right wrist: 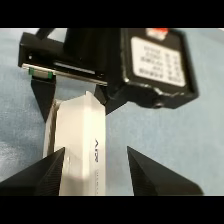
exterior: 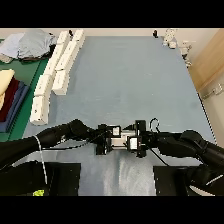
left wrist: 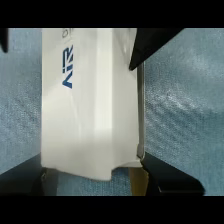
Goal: Fold the box.
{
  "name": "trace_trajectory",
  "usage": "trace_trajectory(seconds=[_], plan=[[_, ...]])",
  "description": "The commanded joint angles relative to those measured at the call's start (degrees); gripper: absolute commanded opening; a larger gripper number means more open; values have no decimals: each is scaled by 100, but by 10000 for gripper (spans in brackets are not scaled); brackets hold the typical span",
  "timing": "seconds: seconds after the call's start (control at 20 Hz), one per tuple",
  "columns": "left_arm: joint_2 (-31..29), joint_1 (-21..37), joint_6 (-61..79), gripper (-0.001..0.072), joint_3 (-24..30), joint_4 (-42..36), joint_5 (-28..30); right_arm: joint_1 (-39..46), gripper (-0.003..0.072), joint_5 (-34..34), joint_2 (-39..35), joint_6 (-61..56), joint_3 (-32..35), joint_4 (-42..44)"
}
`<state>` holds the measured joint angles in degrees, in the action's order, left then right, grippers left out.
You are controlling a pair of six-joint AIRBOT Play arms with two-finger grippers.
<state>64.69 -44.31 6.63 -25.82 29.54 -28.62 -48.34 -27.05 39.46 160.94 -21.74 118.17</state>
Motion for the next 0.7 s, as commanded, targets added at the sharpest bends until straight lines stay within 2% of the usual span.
trace_trajectory(seconds=[0.0, 0.05, 0.1, 0.35, 0.6, 0.65], plan=[[0, 2, 0, 442, -2, 2, -2, 0, 587, 13, -24, 11, -63, -17], [0, 2, 0, 442, -2, 2, -2, 4, 569, 17, -20, 11, -63, -50], [0, 2, 0, 442, -2, 2, -2, 4, 520, 39, 2, 9, -63, -149], [0, 2, 0, 442, -2, 2, -2, 11, 514, 142, 365, 7, -61, -214], [0, 2, 0, 442, -2, 2, -2, -2, 503, -92, 420, 9, -44, 44], [0, 2, 0, 442, -2, 2, -2, -2, 386, -168, 420, 9, -44, 70]])
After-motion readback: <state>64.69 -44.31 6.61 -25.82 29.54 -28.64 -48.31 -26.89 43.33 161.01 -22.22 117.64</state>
